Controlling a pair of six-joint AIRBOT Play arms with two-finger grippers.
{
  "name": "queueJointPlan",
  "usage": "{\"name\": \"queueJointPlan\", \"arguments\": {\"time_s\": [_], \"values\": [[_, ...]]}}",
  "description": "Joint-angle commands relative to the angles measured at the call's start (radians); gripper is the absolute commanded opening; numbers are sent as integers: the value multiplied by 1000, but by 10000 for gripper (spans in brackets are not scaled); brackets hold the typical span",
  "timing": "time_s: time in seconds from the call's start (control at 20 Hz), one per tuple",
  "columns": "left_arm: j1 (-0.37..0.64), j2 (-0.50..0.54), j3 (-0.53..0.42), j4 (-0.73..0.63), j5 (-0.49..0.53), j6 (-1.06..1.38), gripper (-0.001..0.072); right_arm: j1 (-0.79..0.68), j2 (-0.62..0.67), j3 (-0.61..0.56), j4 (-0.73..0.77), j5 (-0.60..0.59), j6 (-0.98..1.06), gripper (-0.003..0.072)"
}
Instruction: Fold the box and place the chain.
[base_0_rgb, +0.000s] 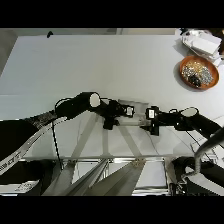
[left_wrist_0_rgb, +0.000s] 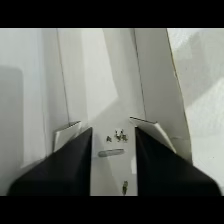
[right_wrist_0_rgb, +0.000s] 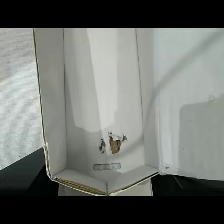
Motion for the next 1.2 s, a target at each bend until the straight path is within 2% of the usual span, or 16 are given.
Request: {"name": "queueJointPlan", "arguments": {"time_s": [0.0,0.1,0.25,0.3,0.35,0.4,0.6,0.85,1.0,1.15], "values": [[6,1,0,0,-15,-19,239,0,0,0,2,-1,0,408],[16,13,0,6,-32,-38,204,0,0,0,2,-1,0,408],[57,58,-13,8,-58,-51,201,0,0,0,2,-1,0,408],[77,78,-24,8,-60,-77,171,0,0,0,2,-1,0,408],[98,100,-37,8,-63,-112,42,0,0,0,2,-1,0,408],[121,121,-50,9,-71,-140,7,0,0,0,2,-1,0,408],[205,193,-93,29,-126,-299,3,0,0,0,2,-1,0,408],[339,276,-111,98,-156,-678,2,0,0,0,2,-1,0,408],[425,291,-117,158,-207,-880,2,0,0,0,2,-1,0,408],[460,284,-159,142,-224,-995,2,0,0,0,1,-1,0,408]]}}
